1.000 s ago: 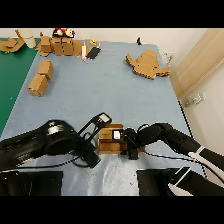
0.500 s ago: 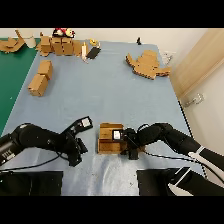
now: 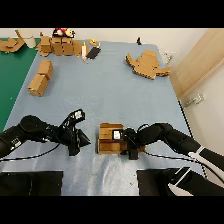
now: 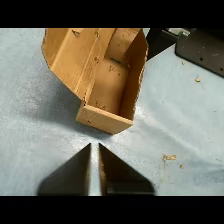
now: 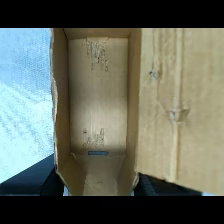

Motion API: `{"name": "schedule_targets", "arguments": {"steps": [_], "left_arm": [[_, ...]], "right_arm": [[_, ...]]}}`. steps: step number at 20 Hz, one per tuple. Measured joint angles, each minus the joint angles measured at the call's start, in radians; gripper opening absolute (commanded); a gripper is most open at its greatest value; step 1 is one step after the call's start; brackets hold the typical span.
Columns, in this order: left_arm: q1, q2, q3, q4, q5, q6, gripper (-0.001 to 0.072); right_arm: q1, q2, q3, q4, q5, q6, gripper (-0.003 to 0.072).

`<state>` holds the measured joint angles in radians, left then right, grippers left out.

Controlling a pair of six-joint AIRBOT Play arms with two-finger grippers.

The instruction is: Fold the box.

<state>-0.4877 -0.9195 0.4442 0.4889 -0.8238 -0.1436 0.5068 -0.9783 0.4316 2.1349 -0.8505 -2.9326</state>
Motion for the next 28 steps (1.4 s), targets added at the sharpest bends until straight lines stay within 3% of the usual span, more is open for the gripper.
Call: {"name": "schedule_targets", "arguments": {"steps": [2,4,7,28], "left_arm": [[-0.023,-0.022,-0.002,-0.008,0.032,0.072,0.0558],[-0.043,-0.037,-0.003,-0.012,0.058,0.142,0.0676],[-0.071,-0.059,-0.004,-0.015,0.077,0.206,0.0705],[-0.16,-0.165,-0.004,-0.117,0.144,0.335,0.0705]], "right_arm": [[0.0,0.0,0.0,0.0,0.0,0.0,0.0495],[0.0,0.0,0.0,0.0,0.0,0.0,0.0495],[0.0,0.0,0.0,0.0,0.0,0.0,0.0495],[0.0,0.0,0.0,0.0,0.0,0.0,0.0495]]}}
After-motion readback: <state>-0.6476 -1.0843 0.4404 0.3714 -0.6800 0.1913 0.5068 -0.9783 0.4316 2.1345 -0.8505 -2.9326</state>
